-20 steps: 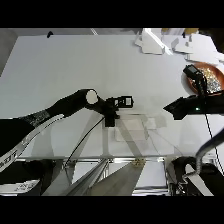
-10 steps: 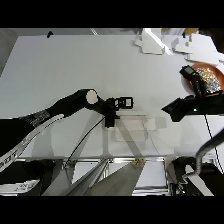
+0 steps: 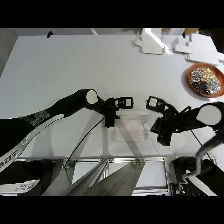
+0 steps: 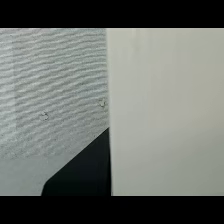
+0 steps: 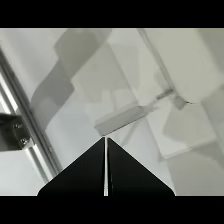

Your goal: Fold the box and place the chain.

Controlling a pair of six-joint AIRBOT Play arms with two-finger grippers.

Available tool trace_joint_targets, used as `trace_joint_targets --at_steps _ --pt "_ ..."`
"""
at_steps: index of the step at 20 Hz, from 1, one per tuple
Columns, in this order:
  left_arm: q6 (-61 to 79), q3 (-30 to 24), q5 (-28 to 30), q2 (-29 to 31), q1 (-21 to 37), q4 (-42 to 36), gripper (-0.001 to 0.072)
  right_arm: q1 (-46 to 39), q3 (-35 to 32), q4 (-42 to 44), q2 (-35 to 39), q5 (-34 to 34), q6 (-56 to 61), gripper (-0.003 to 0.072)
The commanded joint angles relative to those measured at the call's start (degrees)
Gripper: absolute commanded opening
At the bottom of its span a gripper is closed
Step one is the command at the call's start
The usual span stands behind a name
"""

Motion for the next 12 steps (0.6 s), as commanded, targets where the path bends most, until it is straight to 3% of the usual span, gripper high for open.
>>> trace_joint_targets --at_steps 1,2,3,4,9,12 --pt "0.0 0.0 -0.2 0.0 0.0 0.0 0.001 5.0 -6.3 -0.7 1.3 -7.3 -8.1 0.0182" --pt "0.0 0.0 -0.2 0.0 0.0 0.0 0.001 7.4 -8.0 -2.9 2.1 -10.1 -9.2 0.042" --pt "0.0 0.0 -0.2 0.0 0.0 0.0 0.001 9.6 -9.4 -5.6 3.0 -13.0 -9.2 0.0591" --pt "0.0 0.0 -0.2 0.0 0.0 0.0 0.001 11.5 -11.0 -8.0 4.0 -16.0 -9.2 0.0666" --pt "0.0 0.0 -0.2 0.0 0.0 0.0 0.001 16.4 -17.2 -15.7 4.8 -27.3 -4.0 0.069" --pt "0.0 0.0 -0.2 0.0 0.0 0.0 0.001 18.2 -19.9 -15.8 4.6 -30.8 -4.1 0.069"
